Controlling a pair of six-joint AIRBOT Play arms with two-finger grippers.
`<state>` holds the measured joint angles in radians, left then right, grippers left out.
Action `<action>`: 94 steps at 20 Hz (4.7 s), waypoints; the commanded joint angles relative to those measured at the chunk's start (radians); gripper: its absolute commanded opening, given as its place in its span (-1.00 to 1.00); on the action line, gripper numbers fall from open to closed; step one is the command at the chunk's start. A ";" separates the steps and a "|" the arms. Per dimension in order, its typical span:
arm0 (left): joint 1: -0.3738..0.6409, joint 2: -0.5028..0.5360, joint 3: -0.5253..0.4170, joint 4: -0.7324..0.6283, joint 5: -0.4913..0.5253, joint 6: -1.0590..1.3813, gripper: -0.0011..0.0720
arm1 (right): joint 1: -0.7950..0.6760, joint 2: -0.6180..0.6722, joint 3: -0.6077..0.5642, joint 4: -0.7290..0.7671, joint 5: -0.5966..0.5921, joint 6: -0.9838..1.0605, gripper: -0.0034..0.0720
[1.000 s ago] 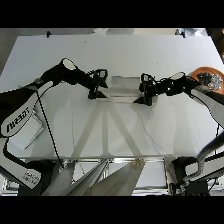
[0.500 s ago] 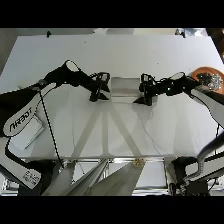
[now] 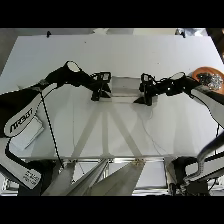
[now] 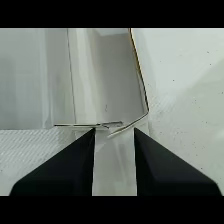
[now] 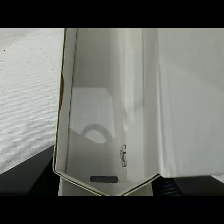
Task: Fold the box and place the chain.
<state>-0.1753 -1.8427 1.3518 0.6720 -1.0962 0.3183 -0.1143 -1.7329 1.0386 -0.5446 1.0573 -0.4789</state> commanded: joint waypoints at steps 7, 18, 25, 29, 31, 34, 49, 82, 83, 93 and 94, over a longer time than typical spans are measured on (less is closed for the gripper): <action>-0.002 -0.011 0.000 -0.014 0.008 0.000 -0.59 | 0.000 0.000 0.000 0.000 0.001 0.000 -0.28; -0.014 -0.014 0.000 -0.122 0.008 0.000 -0.59 | 0.000 0.000 0.000 0.000 0.001 0.000 -0.28; -0.024 -0.031 0.000 -0.126 0.009 -0.005 -0.14 | 0.000 0.000 0.000 0.000 0.001 0.000 -0.28; -0.024 -0.031 0.000 -0.126 0.016 -0.005 0.14 | 0.000 0.000 0.000 0.000 0.001 0.000 -0.28; -0.024 -0.031 0.000 -0.126 0.032 -0.013 0.29 | 0.000 0.000 0.000 0.000 0.001 0.000 -0.28; -0.024 -0.031 0.000 -0.126 0.055 -0.013 0.48 | 0.000 0.000 0.000 0.000 0.001 0.000 -0.28; -0.020 -0.018 -0.002 -0.040 0.001 -0.148 -0.62 | 0.000 0.000 0.000 0.000 0.001 0.000 -0.28; 0.111 0.178 -0.175 0.361 0.185 -1.513 -0.94 | 0.000 0.000 0.000 0.000 0.001 0.000 -0.28; 0.107 0.172 -0.175 0.351 0.175 -1.513 -0.94 | 0.000 0.000 0.000 0.000 0.001 0.000 -0.28; 0.121 0.195 -0.174 0.255 0.053 -1.406 -0.94 | 0.000 0.000 0.000 0.000 0.001 0.000 -0.28; 0.121 0.195 -0.174 0.249 0.041 -1.391 -0.94 | 0.000 0.000 0.000 0.000 0.001 0.000 -0.28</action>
<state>-0.0578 -1.6516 1.1770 0.9516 -1.0058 -1.1149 -0.1143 -1.7329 1.0378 -0.5465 1.0599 -0.4828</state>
